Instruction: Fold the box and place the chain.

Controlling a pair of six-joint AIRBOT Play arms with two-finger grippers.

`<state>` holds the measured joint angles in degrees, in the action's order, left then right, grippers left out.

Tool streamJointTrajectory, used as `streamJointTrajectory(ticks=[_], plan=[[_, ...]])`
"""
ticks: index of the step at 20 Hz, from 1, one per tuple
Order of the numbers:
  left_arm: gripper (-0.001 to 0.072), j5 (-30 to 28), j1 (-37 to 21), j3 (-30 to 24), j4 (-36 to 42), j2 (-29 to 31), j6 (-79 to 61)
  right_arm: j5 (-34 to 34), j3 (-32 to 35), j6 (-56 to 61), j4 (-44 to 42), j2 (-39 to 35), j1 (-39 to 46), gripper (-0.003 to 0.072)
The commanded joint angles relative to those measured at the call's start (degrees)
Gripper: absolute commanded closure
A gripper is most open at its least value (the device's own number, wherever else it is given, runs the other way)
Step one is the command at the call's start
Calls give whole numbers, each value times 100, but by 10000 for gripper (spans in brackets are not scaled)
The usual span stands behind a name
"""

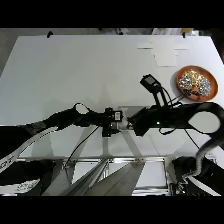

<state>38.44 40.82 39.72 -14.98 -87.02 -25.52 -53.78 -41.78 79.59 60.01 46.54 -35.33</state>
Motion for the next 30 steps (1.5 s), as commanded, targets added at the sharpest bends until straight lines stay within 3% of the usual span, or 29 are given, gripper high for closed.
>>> streamJointTrajectory(ticks=[1,3,6,7,12,14,16,18,21,26,27,28,29,30], plan=[[435,-2,0,0,0,4,0,553,299,13,103,363,-31,671],[435,-2,0,0,0,4,0,752,442,9,105,599,-31,665],[435,-2,0,0,0,4,0,874,433,-4,107,822,-17,481],[435,-4,0,0,0,4,0,798,348,-15,101,822,39,478],[435,-4,-2,0,0,4,0,-476,-940,-212,227,822,903,486],[435,-2,0,0,0,4,0,-555,-1355,-212,592,822,1410,530],[435,-2,0,2,0,4,0,-407,-1416,-208,1121,835,1928,536],[435,-2,0,0,0,4,0,-442,-1416,-129,1668,997,2404,620],[435,-2,0,0,0,4,0,-732,-1414,15,1856,1526,2916,666],[435,-2,0,2,0,4,0,-752,-1185,13,1937,2295,3010,668],[435,-2,0,0,0,4,0,-597,-1021,13,1961,2345,3010,572],[435,-2,0,2,0,4,0,-481,-857,13,1956,2365,3010,380],[435,-2,0,0,0,4,0,-378,-688,13,1952,2371,3010,288],[435,-2,0,0,0,4,0,-326,-546,48,1954,2371,3010,291]])
